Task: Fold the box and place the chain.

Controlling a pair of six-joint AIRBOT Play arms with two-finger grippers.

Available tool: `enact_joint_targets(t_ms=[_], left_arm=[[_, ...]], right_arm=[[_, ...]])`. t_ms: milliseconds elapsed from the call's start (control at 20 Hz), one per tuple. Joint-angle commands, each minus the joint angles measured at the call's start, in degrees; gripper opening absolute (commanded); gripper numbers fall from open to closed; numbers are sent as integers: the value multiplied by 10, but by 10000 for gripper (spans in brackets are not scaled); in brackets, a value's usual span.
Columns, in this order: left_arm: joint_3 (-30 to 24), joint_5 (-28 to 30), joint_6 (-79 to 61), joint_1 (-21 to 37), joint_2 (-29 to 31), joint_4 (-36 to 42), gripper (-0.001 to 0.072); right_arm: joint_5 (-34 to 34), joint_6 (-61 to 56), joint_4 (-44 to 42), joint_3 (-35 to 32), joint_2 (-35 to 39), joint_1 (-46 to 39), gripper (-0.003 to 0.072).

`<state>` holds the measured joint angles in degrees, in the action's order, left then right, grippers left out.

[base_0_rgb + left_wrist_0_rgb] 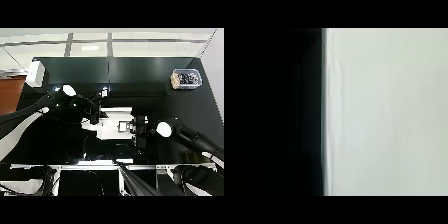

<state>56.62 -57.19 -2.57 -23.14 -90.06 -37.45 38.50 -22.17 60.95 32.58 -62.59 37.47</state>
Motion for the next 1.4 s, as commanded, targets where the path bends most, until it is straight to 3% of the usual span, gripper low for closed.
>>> enact_joint_targets(t_ms=[0,450,1100,1350], left_arm=[[0,-1,0,0,0,0,27],[-14,-3,-16,0,4,14,23],[-3,-5,-21,0,4,-3,25],[-3,-5,-19,0,4,-11,26]], right_arm=[[-48,2,-10,0,-11,11,701],[12,58,-55,70,-7,-81,700],[30,169,-168,73,-44,-137,700],[76,271,-235,73,-76,-146,700]])
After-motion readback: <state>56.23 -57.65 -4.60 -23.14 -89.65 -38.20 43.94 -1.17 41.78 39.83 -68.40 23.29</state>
